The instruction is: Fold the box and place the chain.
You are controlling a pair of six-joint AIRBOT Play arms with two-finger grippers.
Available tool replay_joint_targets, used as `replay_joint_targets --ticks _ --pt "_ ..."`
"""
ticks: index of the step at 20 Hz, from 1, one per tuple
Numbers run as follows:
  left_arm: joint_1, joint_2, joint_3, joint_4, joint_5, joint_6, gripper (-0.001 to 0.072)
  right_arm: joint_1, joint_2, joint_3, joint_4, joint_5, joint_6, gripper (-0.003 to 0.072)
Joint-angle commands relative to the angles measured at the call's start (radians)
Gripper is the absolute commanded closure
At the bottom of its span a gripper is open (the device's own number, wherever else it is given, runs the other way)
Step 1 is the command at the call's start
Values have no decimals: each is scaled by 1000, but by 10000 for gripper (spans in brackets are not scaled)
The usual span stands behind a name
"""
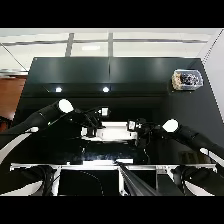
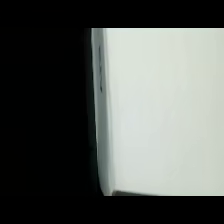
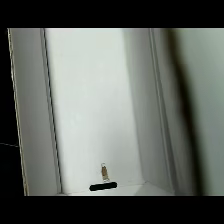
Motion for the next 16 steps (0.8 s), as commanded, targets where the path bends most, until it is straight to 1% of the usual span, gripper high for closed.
replay_joint_targets --ticks 1,9,10,11,12,13,14,16 --pt "0 0 0 0 -1 0 681 2 0 0 -4 -14 7 -20" --pt "0 0 0 -1 -1 0 680 1 0 -1 -5 -14 7 -20" --pt "0 0 0 -1 -1 0 644 1 0 -1 -5 -14 7 -16" --pt "0 0 0 0 0 -5 471 1 0 -1 -5 -14 7 90" --pt "3 0 0 0 0 -21 286 0 0 -1 -5 -14 8 105" --pt "6 1 0 1 0 -47 166 1 0 -1 -5 -14 7 106" --pt "8 4 0 13 2 -74 128 1 0 -1 -5 -14 7 106" --pt "11 19 0 67 1 -135 126 1 0 -1 -5 -14 7 106"
